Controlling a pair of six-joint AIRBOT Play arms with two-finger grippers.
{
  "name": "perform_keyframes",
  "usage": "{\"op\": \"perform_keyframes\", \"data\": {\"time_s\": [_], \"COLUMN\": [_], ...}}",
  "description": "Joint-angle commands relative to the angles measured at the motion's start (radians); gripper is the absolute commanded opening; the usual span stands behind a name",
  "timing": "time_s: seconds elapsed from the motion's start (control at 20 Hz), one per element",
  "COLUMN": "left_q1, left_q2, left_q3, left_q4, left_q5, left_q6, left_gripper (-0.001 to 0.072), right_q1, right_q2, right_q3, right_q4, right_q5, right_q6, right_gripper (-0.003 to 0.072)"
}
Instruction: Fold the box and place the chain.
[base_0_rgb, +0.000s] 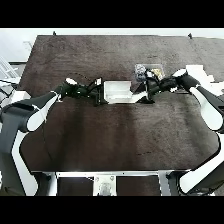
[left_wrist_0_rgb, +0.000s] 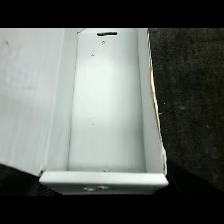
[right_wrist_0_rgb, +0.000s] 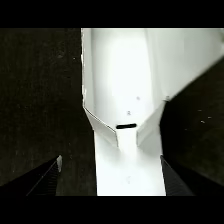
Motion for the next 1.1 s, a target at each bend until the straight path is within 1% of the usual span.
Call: {"op": "perform_keyframes", "data": {"time_s": [0.0,0.1,0.15,0.2,0.3,0.45,0.6,0.7,0.8,0.95,1.05], "left_q1": [-0.001,-0.001,-0.001,-0.001,-0.001,-0.001,-0.001,-0.001,-0.001,-0.001,-0.001], "left_q2": [0.0,0.0,0.0,0.0,0.0,0.0,0.0,0.0,0.0,0.0,0.0], "left_q3": [0.0,0.0,0.0,0.0,0.0,0.0,0.0,0.0,0.0,0.0,0.0], "left_q4": [0.003,0.003,0.003,0.003,0.003,0.003,0.003,0.003,0.003,0.003,0.003], "left_q5": [-0.009,-0.009,-0.009,-0.009,-0.008,-0.008,-0.008,-0.009,-0.008,-0.008,-0.008], "left_q6": [0.001,0.001,0.001,0.001,0.001,0.001,0.0,0.001,0.001,0.001,0.001], "left_gripper": [0.0544,0.0543,0.0543,0.0543,0.0543,0.0543,0.0543,0.0544,0.0543,0.0544,0.0544], "right_q1": [-0.021,-0.017,-0.016,-0.013,-0.005,0.029,0.081,0.113,0.127,0.131,0.131], "right_q2": [0.063,0.078,0.076,0.075,0.075,0.072,0.064,0.061,0.061,0.061,0.061], "right_q3": [0.001,0.001,-0.002,-0.008,-0.015,-0.018,-0.017,-0.017,-0.016,-0.016,-0.015], "right_q4": [0.026,0.153,0.227,0.281,0.338,0.35,0.278,0.24,0.237,0.237,0.206], "right_q5": [0.028,0.069,0.075,0.075,0.075,0.018,-0.057,-0.148,-0.235,-0.333,-0.391], "right_q6": [0.021,0.021,0.02,0.02,0.02,0.05,0.082,0.101,0.103,0.146,0.19], "right_gripper": [0.072,0.0716,0.0678,0.0536,0.0016,0.0014,0.0013,0.0013,0.0013,0.0013,0.0012]}}
